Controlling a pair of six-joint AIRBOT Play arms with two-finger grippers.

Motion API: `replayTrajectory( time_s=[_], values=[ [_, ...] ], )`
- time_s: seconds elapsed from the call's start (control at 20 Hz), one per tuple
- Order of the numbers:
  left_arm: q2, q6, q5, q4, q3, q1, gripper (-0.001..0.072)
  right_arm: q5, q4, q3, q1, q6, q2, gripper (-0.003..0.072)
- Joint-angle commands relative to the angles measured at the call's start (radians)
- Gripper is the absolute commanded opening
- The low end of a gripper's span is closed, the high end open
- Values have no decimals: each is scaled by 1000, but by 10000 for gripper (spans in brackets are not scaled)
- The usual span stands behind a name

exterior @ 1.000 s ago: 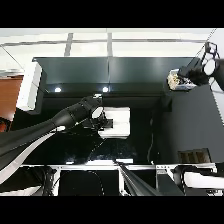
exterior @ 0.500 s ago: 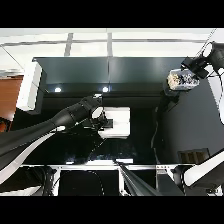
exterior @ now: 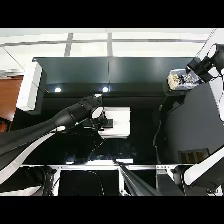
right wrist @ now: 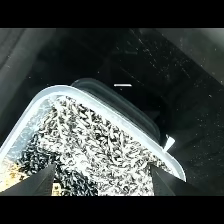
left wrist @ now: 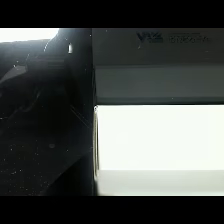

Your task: Fold the box and place the chain.

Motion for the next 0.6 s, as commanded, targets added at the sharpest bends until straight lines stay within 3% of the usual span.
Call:
replayTrajectory(
  time_s=[0.0,0.1,0.2,0.35,0.45,0.55],
  values=[
    [0,0,0,0,0,0,28,7,9,3,-3,-15,-22,642],
    [0,0,0,0,0,0,28,-11,41,3,-3,-37,-40,618],
    [0,0,0,0,0,0,28,-27,50,3,-3,-63,-49,478],
    [0,0,0,0,0,0,29,-16,45,3,-3,-87,-51,477],
    [0,0,0,0,0,0,28,18,52,3,-3,-145,-44,29],
    [0,0,0,0,0,0,28,31,43,3,-4,-220,-8,16]
  ],
)
